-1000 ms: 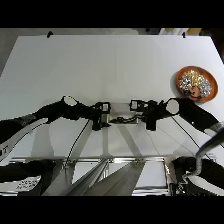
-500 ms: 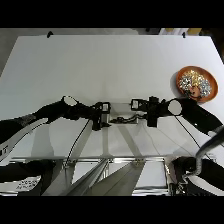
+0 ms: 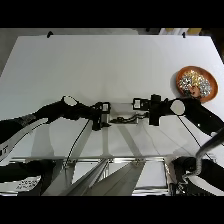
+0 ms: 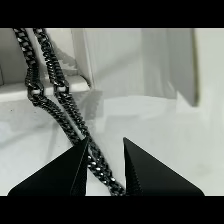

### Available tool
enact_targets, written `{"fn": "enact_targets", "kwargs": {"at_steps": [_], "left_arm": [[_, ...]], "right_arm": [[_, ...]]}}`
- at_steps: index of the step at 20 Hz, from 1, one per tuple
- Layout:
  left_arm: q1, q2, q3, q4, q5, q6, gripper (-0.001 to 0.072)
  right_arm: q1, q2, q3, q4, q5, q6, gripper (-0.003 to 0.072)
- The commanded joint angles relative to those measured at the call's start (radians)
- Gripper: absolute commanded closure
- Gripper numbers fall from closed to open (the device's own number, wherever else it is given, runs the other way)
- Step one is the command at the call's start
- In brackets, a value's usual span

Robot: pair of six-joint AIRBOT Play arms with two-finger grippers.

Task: Fold the box and place the chain.

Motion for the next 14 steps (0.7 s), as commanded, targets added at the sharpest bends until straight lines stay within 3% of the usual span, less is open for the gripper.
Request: {"fn": "enact_targets", "kwargs": {"at_steps": [1,6,7,10,11,14], "left_arm": [[0.0,0.001,0.0,0.0,0.0,0.0,0.0557],[0.0,0.001,0.0,0.0,0.0,0.0,0.0557],[0.0,0.001,0.0,0.0,0.0,0.0,0.0557],[0.0,0.001,0.0,0.0,0.0,0.0,0.0557],[0.0,0.001,0.0,0.0,0.0,0.0,0.0557],[0.0,0.001,0.0,0.0,0.0,0.0,0.0557]], "right_arm": [[-0.002,-0.029,-0.003,0.062,0.0,-0.088,0.0466],[-0.002,-0.104,-0.003,0.067,-0.002,-0.101,0.0473],[-0.002,-0.111,-0.003,0.067,-0.004,-0.101,0.0535],[-0.002,-0.114,-0.003,0.069,-0.008,-0.101,0.0596],[-0.002,-0.114,-0.002,0.069,-0.007,-0.101,0.067],[-0.002,-0.096,-0.002,0.056,0.021,-0.065,0.0666]]}}
